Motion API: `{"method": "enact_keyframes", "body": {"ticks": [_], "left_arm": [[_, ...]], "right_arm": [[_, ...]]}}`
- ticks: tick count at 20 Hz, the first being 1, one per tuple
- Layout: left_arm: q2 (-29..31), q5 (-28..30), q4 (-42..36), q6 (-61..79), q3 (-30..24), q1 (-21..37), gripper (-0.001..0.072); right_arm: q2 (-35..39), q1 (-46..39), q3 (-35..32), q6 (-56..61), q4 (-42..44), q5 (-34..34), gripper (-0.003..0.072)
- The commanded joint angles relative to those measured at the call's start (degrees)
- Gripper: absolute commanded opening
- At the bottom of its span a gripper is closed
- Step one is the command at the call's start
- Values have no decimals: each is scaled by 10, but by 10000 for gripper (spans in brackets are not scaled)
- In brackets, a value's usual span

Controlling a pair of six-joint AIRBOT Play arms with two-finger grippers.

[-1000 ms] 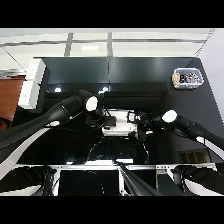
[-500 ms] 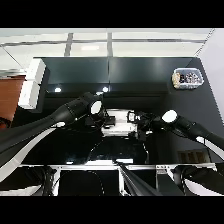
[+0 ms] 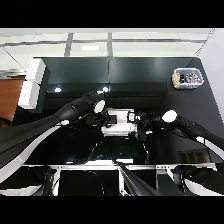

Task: Fold the box and place the chain.

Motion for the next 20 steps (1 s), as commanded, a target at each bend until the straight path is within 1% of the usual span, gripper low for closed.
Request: {"method": "enact_keyframes", "body": {"ticks": [1, 3, 5, 6, 7, 8, 9, 14, 19, 20], "left_arm": [[-3, -2, -6, -7, 3, -3, 197], [-3, -2, -8, -6, 3, -4, 25], [-3, -2, -7, -7, 3, -4, 30], [-3, -2, -6, -7, 5, -4, 89], [-3, -2, -6, -7, 8, -4, 264], [-3, -3, -6, -7, 10, -4, 389], [-3, -2, -5, -7, 11, -4, 413], [-4, -16, 26, -14, 10, -4, 412], [-13, -18, 10, -14, 10, -4, 399], [-15, -17, 9, -14, 10, -4, 309]], "right_arm": [[0, 0, 0, 0, 0, 0, 3], [0, 0, 0, 0, 0, 0, 3], [0, 0, 0, 0, 0, 0, 2], [0, 0, 0, 0, 0, 0, 3], [0, 0, 0, 0, 0, 0, 3], [0, 0, 0, 0, 0, 0, 3], [0, 0, 0, 0, 0, 0, 3], [0, 0, 0, 0, 0, 0, 3], [0, 0, 0, 0, 0, 0, 3], [0, 0, 0, 0, 0, 0, 3]]}}
